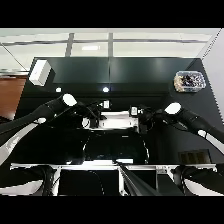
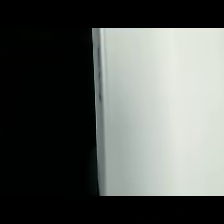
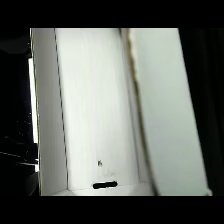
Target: Fold the box and place the chain.
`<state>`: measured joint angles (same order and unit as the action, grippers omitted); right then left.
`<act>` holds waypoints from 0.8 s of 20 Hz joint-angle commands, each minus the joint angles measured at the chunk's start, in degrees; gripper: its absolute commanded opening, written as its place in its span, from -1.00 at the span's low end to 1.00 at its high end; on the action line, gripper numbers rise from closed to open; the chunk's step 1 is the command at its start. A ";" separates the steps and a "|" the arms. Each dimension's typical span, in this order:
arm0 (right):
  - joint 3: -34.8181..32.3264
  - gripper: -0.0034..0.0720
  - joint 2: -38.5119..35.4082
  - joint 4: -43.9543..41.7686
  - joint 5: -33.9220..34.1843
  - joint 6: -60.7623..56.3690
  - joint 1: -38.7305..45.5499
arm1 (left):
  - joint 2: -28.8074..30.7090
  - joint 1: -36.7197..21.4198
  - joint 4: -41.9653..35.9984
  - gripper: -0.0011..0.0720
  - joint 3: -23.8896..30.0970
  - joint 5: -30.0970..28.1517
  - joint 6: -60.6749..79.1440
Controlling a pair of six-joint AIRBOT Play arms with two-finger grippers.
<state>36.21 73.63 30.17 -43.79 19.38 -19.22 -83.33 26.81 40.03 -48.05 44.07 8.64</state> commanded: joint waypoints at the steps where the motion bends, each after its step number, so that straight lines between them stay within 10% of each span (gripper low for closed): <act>1: 0.02 0.96 1.42 -0.35 -0.61 1.68 0.07 | -0.02 -0.02 0.00 -0.90 0.04 0.11 0.00; 16: -0.04 0.96 3.04 0.35 2.47 -1.62 -0.90 | -0.02 -0.02 0.00 -0.90 0.04 0.11 -0.02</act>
<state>36.21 76.53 30.20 -42.81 19.14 -19.77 -83.33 26.81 40.01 -48.05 44.16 8.64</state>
